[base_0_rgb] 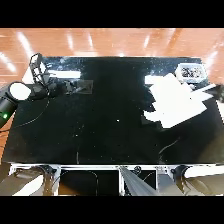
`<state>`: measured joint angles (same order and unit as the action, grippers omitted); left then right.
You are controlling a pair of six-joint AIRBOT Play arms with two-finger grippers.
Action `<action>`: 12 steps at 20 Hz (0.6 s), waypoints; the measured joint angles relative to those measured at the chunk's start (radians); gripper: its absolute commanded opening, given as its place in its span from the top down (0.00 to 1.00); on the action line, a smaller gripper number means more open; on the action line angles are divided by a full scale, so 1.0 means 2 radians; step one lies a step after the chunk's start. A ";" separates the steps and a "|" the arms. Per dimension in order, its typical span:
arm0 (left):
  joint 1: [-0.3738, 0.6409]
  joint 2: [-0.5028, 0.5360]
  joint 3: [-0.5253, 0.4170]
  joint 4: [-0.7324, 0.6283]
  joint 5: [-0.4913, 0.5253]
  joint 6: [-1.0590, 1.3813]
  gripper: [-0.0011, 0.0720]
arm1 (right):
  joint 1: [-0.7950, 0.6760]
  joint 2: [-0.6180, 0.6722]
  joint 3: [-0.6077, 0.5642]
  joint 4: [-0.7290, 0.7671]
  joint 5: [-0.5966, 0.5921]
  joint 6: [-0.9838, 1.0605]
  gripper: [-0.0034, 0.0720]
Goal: Fold the box and place the chain.
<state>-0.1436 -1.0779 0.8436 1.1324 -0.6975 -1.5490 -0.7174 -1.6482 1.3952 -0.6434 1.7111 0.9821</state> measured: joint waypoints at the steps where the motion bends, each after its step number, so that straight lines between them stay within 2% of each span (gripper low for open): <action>1: 0.000 0.000 0.000 0.000 -0.015 0.000 0.15 | 0.027 0.027 -0.015 0.006 -0.017 0.010 0.90; 4: -0.001 0.000 -0.001 0.000 -0.075 -0.001 0.15 | 0.118 0.119 -0.085 0.016 -0.100 0.049 0.90; 7: -0.010 0.006 -0.010 0.000 -0.120 0.002 0.15 | 0.219 0.214 -0.182 0.020 -0.208 0.099 0.90; 12: -0.039 0.024 -0.042 -0.008 -0.144 0.008 0.15 | 0.413 0.315 -0.341 0.024 -0.413 0.199 0.90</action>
<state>-0.2218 -1.0294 0.7601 1.1168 -0.9848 -1.5330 0.1081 -1.0187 0.7139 -0.5957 0.8852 1.3792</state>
